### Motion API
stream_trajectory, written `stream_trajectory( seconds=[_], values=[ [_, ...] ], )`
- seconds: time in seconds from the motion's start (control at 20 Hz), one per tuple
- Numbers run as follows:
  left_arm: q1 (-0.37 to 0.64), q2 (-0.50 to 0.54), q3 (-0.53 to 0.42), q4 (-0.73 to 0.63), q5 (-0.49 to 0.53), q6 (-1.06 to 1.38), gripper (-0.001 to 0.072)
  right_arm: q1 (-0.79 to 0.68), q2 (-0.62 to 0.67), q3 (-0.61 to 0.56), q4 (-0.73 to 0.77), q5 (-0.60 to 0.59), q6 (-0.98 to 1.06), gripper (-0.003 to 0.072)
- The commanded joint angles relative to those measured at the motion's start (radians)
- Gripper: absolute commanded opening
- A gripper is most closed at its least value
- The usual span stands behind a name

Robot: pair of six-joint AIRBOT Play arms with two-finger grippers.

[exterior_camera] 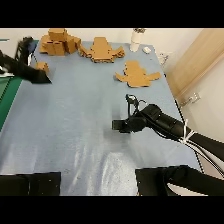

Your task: Fold the box.

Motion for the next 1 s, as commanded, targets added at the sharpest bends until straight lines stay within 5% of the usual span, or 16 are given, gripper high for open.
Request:
stream_trajectory(
  seconds=[0.0, 0.2, 0.45, 0.95],
  values=[
    [-0.12, 0.197, -0.361, 0.011, 0.109, -0.003, 0.0005, -0.023, -0.041, 0.083, -0.001, -0.001, -0.064, 0.0005],
    [-0.319, 0.315, -0.589, 0.025, 0.141, -0.044, 0.0005, -0.062, -0.155, 0.211, -0.003, -0.024, -0.179, 0.0005],
    [-0.518, 0.319, -0.605, 0.024, 0.278, -0.084, 0.0011, -0.073, -0.219, 0.282, 0.0, -0.003, -0.227, 0.0005],
    [-0.548, 0.319, -0.604, 0.021, 0.28, -0.083, 0.0011, -0.073, -0.218, 0.281, -0.001, -0.006, -0.227, 0.0005]
  ],
)
